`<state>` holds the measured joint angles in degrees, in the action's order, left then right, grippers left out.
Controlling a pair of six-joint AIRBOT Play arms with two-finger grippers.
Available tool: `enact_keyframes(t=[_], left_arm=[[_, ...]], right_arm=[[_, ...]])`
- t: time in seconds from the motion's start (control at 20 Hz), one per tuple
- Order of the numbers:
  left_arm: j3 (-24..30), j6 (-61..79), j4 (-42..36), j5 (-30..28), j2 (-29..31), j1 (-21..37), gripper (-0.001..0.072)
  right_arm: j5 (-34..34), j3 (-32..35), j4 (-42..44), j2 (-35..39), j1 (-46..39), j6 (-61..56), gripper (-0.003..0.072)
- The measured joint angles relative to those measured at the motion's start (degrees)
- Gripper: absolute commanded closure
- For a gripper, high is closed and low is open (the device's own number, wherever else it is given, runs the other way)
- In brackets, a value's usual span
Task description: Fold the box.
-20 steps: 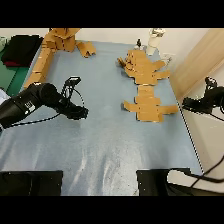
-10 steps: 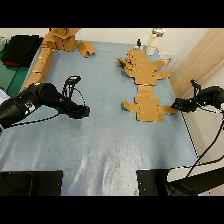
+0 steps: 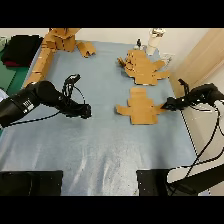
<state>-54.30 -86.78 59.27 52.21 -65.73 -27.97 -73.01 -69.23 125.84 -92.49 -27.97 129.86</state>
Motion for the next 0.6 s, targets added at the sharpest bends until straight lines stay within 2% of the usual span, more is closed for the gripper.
enact_keyframes(t=[0.15,0.25,0.45,0.6], left_arm=[[-0.44,5.92,-6.64,3.50,-0.02,5.01,0.0205],[-0.57,10.95,-12.11,7.45,-0.33,10.10,0.0205],[0.72,18.49,-18.78,13.66,-1.62,19.28,0.0205],[2.95,23.89,-23.39,15.69,-3.69,23.06,0.0204]], right_arm=[[-1.40,3.91,4.22,1.40,6.19,-1.03,0.0686],[0.48,8.13,6.82,4.22,11.52,-1.51,0.0686],[7.72,18.23,10.73,14.03,23.08,-2.62,0.0686],[14.97,27.47,12.31,22.77,32.00,-5.18,0.0686]])
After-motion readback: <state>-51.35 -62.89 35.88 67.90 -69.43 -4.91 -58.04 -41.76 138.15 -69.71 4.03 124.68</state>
